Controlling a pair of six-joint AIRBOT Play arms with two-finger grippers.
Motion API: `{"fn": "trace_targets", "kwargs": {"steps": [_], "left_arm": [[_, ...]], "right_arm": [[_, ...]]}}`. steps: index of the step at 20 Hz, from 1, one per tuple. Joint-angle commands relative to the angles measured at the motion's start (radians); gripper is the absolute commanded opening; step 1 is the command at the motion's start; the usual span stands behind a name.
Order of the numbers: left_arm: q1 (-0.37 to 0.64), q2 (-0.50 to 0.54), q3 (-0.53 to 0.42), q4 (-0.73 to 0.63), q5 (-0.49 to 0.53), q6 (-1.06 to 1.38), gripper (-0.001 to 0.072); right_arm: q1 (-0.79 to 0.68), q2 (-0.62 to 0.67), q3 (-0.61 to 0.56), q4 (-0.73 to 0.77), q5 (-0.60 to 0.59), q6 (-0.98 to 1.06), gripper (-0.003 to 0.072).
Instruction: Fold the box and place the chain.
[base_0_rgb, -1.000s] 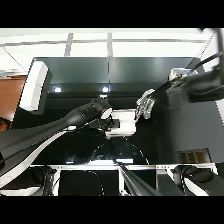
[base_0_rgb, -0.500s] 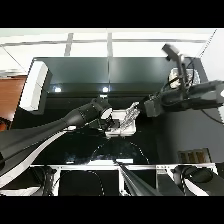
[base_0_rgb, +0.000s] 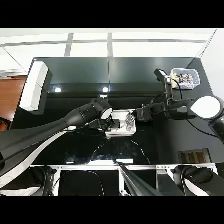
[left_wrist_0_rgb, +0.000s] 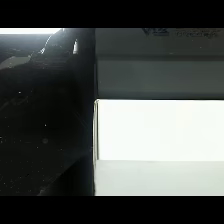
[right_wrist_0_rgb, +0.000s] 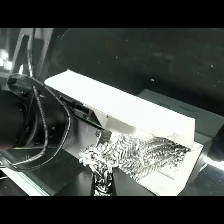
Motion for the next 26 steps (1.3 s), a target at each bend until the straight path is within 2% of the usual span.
{"fn": "trace_targets", "kwargs": {"steps": [1, 5, 7, 9, 14, 20, 23, 24, 25, 26], "left_arm": [[0.001, 0.000, 0.000, 0.000, 0.001, 0.000, 0.0026], [0.001, 0.000, 0.000, 0.000, 0.001, 0.000, 0.0026], [0.001, 0.000, 0.000, 0.000, 0.001, 0.000, 0.0026], [0.001, 0.000, 0.000, 0.000, 0.000, 0.000, 0.0026], [0.001, 0.000, 0.000, -0.014, 0.003, 0.000, 0.0026], [0.001, 0.000, 0.001, -0.023, -0.005, 0.074, 0.0026], [0.000, 0.001, 0.001, -0.022, -0.055, 0.079, 0.0040], [0.000, 0.005, 0.001, -0.018, -0.064, 0.079, 0.0150], [0.000, 0.014, 0.001, -0.012, -0.076, 0.080, 0.0324], [0.000, 0.029, 0.001, -0.007, -0.078, 0.100, 0.0447]], "right_arm": [[0.005, -0.001, -0.019, 0.014, -0.039, 0.006, 0.0014], [0.017, -0.001, -0.019, 0.016, -0.039, 0.006, 0.0027], [0.028, -0.001, -0.019, 0.013, -0.037, 0.006, 0.0385], [0.023, 0.001, -0.018, -0.037, -0.014, 0.003, 0.0377], [-0.112, 0.018, -0.016, -0.323, 0.098, 0.007, 0.0378], [-0.153, 0.018, -0.016, -0.344, 0.103, 0.006, 0.0377], [-0.148, 0.018, -0.017, -0.344, 0.103, 0.006, 0.0377], [-0.148, 0.018, -0.017, -0.346, 0.103, 0.006, 0.0377], [-0.148, 0.018, -0.017, -0.347, 0.102, 0.006, 0.0377], [-0.148, 0.018, -0.017, -0.347, 0.102, 0.006, 0.0377]]}}
